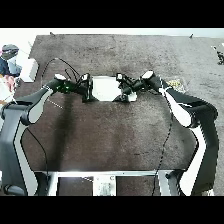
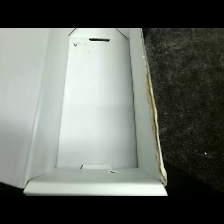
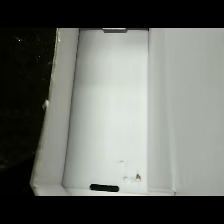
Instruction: Fold the box and place the chain.
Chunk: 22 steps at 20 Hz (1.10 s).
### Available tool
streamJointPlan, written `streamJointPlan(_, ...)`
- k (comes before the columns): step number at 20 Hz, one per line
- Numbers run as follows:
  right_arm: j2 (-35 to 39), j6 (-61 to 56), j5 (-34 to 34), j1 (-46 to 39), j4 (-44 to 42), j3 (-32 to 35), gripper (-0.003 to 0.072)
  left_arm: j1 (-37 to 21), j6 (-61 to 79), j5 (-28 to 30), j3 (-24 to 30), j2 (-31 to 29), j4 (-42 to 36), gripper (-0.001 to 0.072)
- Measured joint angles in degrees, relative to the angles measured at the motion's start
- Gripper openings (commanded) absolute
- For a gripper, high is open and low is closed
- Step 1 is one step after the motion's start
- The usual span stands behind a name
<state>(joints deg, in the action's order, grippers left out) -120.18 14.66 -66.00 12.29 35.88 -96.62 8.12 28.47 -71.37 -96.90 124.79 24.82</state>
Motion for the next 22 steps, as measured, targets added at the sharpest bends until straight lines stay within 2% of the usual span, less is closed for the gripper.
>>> streamJointPlan(5, 1.75, -1.20, 0.09, -0.02, 1.60, 0.00, 0.0720, 0.00, -0.02, 0.00, 0.00, 0.00, 0.00, 0.0228)
streamJointPlan(15, 9.51, -11.91, 0.00, -0.11, 17.40, 0.00, 0.0718, 0.00, -0.07, 0.02, 0.00, 0.00, -0.02, 0.0229)
streamJointPlan(16, 10.78, -13.14, -0.20, -0.09, 18.21, 0.00, 0.0700, 0.00, -0.07, 0.00, 0.00, 0.00, -0.02, 0.0229)
streamJointPlan(17, 11.96, -14.38, -0.48, -0.09, 18.97, 0.02, 0.0544, 0.00, -0.07, 0.02, 0.00, 0.00, -0.02, 0.0229)
streamJointPlan(18, 13.29, -15.85, -0.90, -0.11, 19.32, 0.02, 0.0262, 0.00, -0.07, 0.00, 0.00, 0.00, -0.02, 0.0228)
streamJointPlan(19, 14.43, -17.20, -0.87, -0.09, 19.41, 0.00, 0.0062, 0.00, -0.07, 0.02, 0.00, 0.00, -0.02, 0.0229)
streamJointPlan(20, 15.41, -18.38, -1.14, -0.09, 19.19, 0.02, 0.0014, 0.00, -0.07, 0.02, 0.00, 0.00, -0.02, 0.0229)
streamJointPlan(22, 16.57, -19.82, -1.95, -0.13, 16.26, 0.00, 0.0014, 0.00, -0.09, 0.00, 0.00, 0.00, -0.02, 0.0229)
